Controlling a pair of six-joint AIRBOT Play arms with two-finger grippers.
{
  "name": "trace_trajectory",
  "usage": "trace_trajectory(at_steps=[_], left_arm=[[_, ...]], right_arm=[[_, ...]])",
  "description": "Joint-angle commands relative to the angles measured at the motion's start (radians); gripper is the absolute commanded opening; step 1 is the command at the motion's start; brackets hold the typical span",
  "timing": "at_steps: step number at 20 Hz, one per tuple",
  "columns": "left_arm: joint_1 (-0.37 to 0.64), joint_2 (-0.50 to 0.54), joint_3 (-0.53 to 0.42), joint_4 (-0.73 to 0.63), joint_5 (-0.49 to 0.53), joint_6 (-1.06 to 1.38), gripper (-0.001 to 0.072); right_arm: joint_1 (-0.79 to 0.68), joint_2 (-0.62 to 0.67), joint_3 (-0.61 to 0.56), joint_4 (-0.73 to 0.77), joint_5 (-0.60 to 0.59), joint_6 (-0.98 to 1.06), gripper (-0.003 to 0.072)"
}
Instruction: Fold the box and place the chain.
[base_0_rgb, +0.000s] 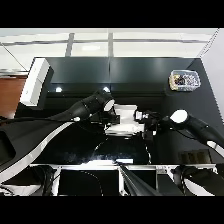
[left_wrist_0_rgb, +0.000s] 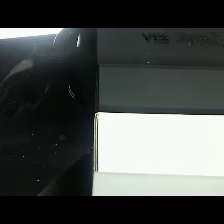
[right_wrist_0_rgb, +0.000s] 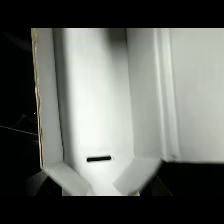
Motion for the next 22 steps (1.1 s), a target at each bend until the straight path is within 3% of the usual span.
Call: trace_trajectory(at_steps=[1, 4, 8, 9, 10, 12, 13, 14, 17, 22], left_arm=[[0.0, 0.001, 0.001, 0.002, -0.002, 0.006, 0.0028], [0.0, 0.001, 0.001, 0.002, -0.002, 0.006, 0.0028], [0.0, 0.001, 0.001, 0.003, -0.001, 0.006, 0.0028], [0.0, 0.001, 0.001, 0.003, 0.001, 0.006, 0.0028], [0.0, 0.001, 0.001, 0.002, 0.002, 0.006, 0.0028], [0.0, 0.001, 0.001, 0.002, 0.001, 0.006, 0.0029], [0.0, 0.001, 0.001, 0.002, 0.001, 0.006, 0.0028], [0.0, 0.001, 0.001, 0.002, 0.001, 0.006, 0.0029], [0.0, 0.0, 0.001, 0.002, 0.002, 0.006, 0.0028], [0.0, 0.0, 0.001, 0.002, 0.002, 0.006, 0.0029]], right_arm=[[-0.046, 0.098, 0.001, -0.051, 0.102, 0.057, 0.068], [-0.048, 0.09, 0.0, -0.117, 0.093, 0.045, 0.068], [-0.023, 0.081, 0.0, -0.067, 0.064, -0.018, 0.0678], [-0.011, 0.068, 0.0, -0.067, 0.058, -0.029, 0.0535], [-0.003, 0.047, 0.0, -0.065, 0.051, -0.029, 0.0495], [0.01, 0.017, 0.0, -0.026, 0.051, -0.03, 0.0493], [0.019, 0.013, 0.0, -0.006, 0.034, -0.033, 0.0346], [0.027, 0.013, 0.0, 0.013, 0.012, -0.034, 0.0248], [0.044, 0.009, 0.0, 0.035, -0.031, -0.033, 0.0245], [0.044, -0.031, 0.0, 0.226, -0.034, -0.032, 0.0248]])
